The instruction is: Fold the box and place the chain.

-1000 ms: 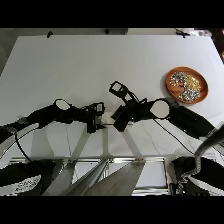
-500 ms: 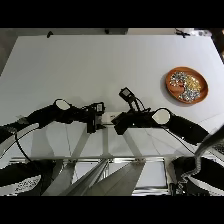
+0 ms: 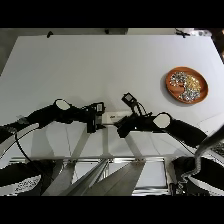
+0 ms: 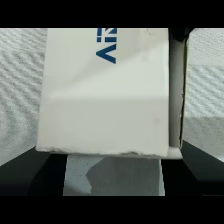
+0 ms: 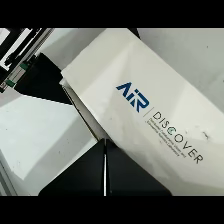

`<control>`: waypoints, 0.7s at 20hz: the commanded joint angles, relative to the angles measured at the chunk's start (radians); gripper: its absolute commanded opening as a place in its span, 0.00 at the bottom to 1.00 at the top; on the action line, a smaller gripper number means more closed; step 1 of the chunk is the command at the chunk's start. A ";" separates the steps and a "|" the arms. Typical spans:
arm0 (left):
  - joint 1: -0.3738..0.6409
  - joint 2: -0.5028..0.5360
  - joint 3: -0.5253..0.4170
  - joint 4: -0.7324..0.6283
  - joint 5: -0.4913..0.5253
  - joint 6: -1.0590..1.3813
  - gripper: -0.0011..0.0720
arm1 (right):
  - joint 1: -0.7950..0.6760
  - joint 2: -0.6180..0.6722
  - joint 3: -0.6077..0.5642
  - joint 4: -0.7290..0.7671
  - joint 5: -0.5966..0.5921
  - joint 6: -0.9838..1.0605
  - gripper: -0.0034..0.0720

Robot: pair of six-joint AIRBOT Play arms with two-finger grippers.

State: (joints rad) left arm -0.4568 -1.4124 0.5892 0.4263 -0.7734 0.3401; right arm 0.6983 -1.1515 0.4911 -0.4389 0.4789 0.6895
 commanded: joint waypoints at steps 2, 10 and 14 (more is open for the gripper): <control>0.000 0.001 0.000 0.000 -0.002 0.000 0.54 | 0.000 0.000 -0.016 0.038 -0.068 -0.020 0.05; 0.000 0.001 0.000 0.000 -0.001 0.000 0.54 | -0.039 0.234 0.002 0.106 -0.085 -0.167 0.05; 0.000 0.001 0.000 0.000 -0.002 0.000 0.54 | -0.094 0.240 -0.019 0.045 0.009 -0.143 0.05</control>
State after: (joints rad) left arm -0.4564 -1.4124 0.5892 0.4267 -0.7734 0.3408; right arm 0.6346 -0.9352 0.4847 -0.3592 0.4294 0.5396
